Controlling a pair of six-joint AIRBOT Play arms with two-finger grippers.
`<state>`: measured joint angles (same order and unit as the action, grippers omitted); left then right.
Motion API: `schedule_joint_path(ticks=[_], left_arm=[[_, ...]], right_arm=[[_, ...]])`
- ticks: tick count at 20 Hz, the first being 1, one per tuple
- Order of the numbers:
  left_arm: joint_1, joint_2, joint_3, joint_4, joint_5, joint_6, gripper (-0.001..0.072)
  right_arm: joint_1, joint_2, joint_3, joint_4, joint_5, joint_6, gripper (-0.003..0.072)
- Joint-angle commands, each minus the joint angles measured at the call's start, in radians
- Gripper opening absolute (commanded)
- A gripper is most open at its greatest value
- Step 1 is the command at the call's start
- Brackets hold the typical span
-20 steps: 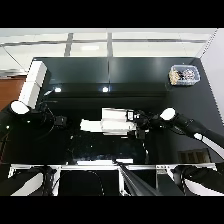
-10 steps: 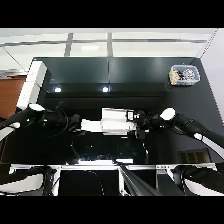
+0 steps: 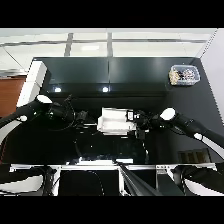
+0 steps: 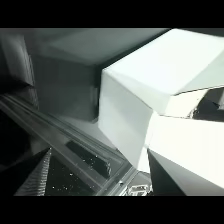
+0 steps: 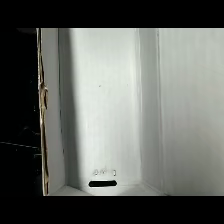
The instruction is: Fold the box and place the chain.
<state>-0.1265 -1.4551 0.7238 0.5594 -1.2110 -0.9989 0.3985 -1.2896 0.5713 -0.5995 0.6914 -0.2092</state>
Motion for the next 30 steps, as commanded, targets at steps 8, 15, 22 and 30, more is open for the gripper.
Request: schedule_joint_path(ticks=[8,15,22,30], left_arm=[[-0.195,-0.002,0.136,0.054,0.03,-0.099,0.0577],[-0.283,-0.002,0.184,0.227,0.152,-0.323,0.0488],[-0.369,-0.002,0.195,0.389,0.176,-0.491,0.0398],[-0.547,-0.042,0.349,0.805,0.134,-0.978,0.0398]], right_arm=[[0.001,0.0,0.0,0.0,0.0,0.0,0.0134],[0.001,0.0,0.0,0.0,0.0,0.0,0.0134],[0.001,0.0,0.0,0.0,0.0,0.0,0.0134],[0.001,0.0,0.0,0.0,0.0,0.0,0.0134]])
